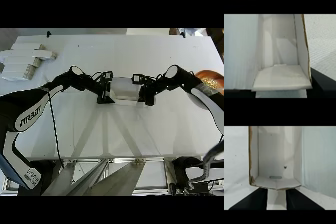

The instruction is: Fold the box and place the chain.

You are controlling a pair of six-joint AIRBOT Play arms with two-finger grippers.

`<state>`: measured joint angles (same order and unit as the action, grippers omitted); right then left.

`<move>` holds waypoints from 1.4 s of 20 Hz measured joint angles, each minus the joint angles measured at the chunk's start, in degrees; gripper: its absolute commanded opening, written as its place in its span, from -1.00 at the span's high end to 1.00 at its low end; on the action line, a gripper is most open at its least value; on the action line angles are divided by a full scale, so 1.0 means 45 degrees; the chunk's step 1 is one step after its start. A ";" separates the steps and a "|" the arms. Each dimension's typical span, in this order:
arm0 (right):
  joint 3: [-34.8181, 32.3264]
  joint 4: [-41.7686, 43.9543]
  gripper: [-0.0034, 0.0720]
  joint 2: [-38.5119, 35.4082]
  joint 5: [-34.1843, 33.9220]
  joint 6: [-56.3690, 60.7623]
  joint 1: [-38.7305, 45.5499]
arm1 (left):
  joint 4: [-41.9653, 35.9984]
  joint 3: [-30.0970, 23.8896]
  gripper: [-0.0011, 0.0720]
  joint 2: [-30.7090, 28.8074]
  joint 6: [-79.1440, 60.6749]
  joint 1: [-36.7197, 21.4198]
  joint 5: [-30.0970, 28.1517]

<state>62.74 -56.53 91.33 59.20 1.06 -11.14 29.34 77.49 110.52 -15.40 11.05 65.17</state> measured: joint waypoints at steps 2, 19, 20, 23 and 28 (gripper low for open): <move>-0.0005 0.0296 0.38 0.0010 -0.0005 -0.0005 -0.0010 | 0.0000 0.0000 0.00 0.0000 -0.0005 0.0000 0.0000; -0.0005 0.2618 0.87 0.0015 -0.0908 0.0000 -0.0044 | 0.0010 0.0000 0.00 0.0000 -0.0024 -0.0005 0.0015; -0.0005 0.2618 0.87 0.0015 -0.0792 0.0005 -0.0044 | 0.0010 0.0000 0.00 0.0000 -0.0024 -0.0005 0.0019; -0.0005 0.2939 0.87 0.0015 -0.0457 0.0039 -0.0039 | 0.0010 0.0000 0.00 0.0000 -0.0019 -0.0005 0.0019; -0.0005 0.5163 0.87 -0.0180 0.0005 0.0053 -0.0039 | -0.0010 0.0000 0.00 0.0000 -0.0015 -0.0005 0.0024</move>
